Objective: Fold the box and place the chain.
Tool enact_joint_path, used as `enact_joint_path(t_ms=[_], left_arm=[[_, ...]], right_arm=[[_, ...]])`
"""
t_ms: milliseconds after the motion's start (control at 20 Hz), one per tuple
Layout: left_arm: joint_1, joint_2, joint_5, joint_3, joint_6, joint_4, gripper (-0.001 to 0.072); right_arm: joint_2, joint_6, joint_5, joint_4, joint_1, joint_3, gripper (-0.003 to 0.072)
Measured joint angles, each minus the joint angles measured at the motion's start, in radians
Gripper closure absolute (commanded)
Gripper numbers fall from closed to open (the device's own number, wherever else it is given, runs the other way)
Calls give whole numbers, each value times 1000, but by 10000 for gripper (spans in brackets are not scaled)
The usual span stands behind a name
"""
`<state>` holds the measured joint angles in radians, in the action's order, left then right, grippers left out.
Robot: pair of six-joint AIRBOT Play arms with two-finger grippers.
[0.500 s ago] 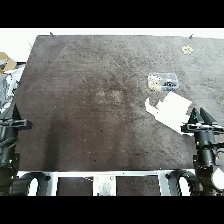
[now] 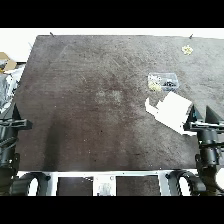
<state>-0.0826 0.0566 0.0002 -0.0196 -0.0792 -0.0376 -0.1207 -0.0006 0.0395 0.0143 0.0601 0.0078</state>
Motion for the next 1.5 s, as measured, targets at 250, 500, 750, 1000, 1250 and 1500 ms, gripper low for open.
enact_joint_path(t_ms=[250,500,750,1000,1250,1500], left_arm=[[0,0,0,0,0,0,699],[0,0,0,0,0,0,699],[0,0,0,0,0,0,699],[0,0,0,0,0,0,698],[0,0,0,0,0,0,699],[0,0,0,0,0,0,698]], right_arm=[[323,6,-8,-16,5,220,168],[763,137,-150,-27,146,481,170],[1048,658,-594,414,449,724,224],[1153,1103,-1046,893,736,943,217],[1261,1250,-1374,1151,908,1022,218],[1366,1275,-1449,1210,948,1026,220]])
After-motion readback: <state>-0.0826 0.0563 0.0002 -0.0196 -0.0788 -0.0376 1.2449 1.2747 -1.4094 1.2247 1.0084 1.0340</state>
